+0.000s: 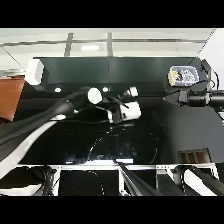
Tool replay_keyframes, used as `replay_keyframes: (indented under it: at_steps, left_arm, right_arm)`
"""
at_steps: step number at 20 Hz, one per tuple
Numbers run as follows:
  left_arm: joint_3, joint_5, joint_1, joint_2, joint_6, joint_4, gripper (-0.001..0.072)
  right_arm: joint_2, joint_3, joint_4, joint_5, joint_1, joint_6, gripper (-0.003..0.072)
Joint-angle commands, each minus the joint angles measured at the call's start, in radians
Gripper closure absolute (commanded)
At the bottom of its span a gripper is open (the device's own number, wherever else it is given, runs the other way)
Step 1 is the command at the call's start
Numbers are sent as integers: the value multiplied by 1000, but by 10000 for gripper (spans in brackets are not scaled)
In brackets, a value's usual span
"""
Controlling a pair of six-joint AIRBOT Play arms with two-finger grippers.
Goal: Fold the box and place the chain.
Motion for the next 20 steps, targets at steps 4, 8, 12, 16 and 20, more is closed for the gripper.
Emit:
replay_keyframes:
  at_steps: [4,8,12,16,20]
  left_arm:
    - [-54,-428,406,195,-788,578,419]
    - [-171,-430,859,275,-811,553,419]
    - [-154,-303,1122,257,-644,396,336]
    - [-71,-151,1140,158,-581,399,366]
    - [-2,-82,1135,18,-563,386,365]
  right_arm:
    - [0,0,0,-1,0,0,676]
    - [0,0,0,-8,0,1,676]
    - [0,0,0,-20,0,19,676]
    - [0,0,0,-64,0,72,676]
    - [0,0,0,-72,12,106,676]
